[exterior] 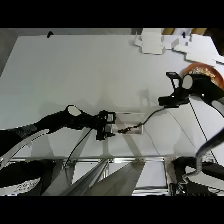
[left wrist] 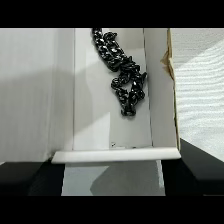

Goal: Fold the box and place the chain.

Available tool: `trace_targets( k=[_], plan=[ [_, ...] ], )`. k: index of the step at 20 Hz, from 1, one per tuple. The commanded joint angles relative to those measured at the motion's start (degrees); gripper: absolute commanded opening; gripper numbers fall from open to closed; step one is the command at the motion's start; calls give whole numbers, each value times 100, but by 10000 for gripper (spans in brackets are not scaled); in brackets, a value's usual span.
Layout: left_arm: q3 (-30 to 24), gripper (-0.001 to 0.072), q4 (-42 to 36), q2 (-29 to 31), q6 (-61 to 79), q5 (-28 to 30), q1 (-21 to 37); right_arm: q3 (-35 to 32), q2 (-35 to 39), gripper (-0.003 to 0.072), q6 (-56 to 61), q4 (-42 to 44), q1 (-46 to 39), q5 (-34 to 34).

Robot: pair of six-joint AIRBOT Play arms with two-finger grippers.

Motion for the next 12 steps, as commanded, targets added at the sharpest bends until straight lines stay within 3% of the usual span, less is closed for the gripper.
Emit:
trace_targets(
  k=[1, 6, 12],
  plan=[
    [0, 207, 0, 4, 2, 2, 2, 4, 892, 17, -326, 7, 4, 483],
    [0, 207, 0, 2, 2, 2, 2, 2, 2562, 17, -472, 577, 4, 1408],
    [0, 207, 0, 2, 2, 0, 2, 4, 4216, 17, -546, 1974, 4, 1615]
  ],
)
